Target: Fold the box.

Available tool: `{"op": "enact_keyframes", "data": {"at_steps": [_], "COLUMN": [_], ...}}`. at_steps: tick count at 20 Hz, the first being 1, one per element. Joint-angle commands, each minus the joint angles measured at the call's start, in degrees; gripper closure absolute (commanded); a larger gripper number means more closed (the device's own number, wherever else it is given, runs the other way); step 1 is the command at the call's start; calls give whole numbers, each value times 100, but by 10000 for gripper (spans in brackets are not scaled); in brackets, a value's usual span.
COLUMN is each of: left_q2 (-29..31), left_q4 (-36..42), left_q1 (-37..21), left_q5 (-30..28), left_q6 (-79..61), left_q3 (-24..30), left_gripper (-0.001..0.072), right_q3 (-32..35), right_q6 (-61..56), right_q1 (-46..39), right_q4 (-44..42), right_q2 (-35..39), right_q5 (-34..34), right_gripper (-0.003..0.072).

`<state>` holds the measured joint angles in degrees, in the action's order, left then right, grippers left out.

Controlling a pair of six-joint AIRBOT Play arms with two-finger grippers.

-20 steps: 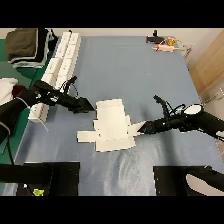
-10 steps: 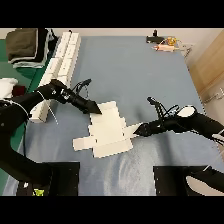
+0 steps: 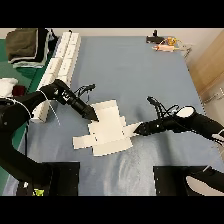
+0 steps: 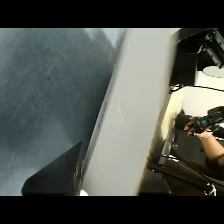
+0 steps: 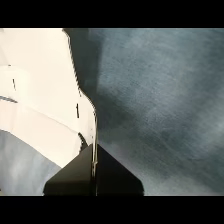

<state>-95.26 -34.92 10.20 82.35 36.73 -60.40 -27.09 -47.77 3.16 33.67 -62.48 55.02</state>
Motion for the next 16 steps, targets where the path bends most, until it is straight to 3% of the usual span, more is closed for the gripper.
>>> {"op": "enact_keyframes", "data": {"at_steps": [1, 3, 5, 8, 9, 10, 12, 13, 14, 16], "left_q2": [-4, -4, -4, -4, -4, -4, -4, -7, -4, -4], "left_q4": [-31, 42, 55, 66, 66, 68, 153, 240, 282, 286], "left_q1": [7, 7, 9, 15, 13, 13, 17, 20, 20, 17], "left_q5": [-129, -262, -334, -341, -350, -350, -332, -269, -153, -68], "left_q6": [-94, -101, -94, -98, -107, -162, -289, -352, -562, -597], "left_q3": [-33, -101, -190, -234, -234, -234, -234, -234, -234, -234], "left_gripper": [472, 444, 256, 259, 308, 469, 495, 560, 696, 695], "right_q3": [-4, -4, -4, -4, -4, -4, -4, -4, -4, -4], "right_q6": [-22, -22, -24, -24, -24, -22, -24, -24, -22, -22], "right_q1": [7, 7, 9, 7, 7, 7, 7, 7, 7, 7], "right_q4": [26, 63, 90, 122, 129, 129, 129, 129, 129, 129], "right_q2": [4, 4, 2, 2, 2, 2, 2, 2, 2, 2], "right_q5": [22, 42, 44, 39, 37, 37, 39, 37, 37, 15], "right_gripper": [683, 682, 682, 682, 682, 682, 682, 682, 682, 682]}}
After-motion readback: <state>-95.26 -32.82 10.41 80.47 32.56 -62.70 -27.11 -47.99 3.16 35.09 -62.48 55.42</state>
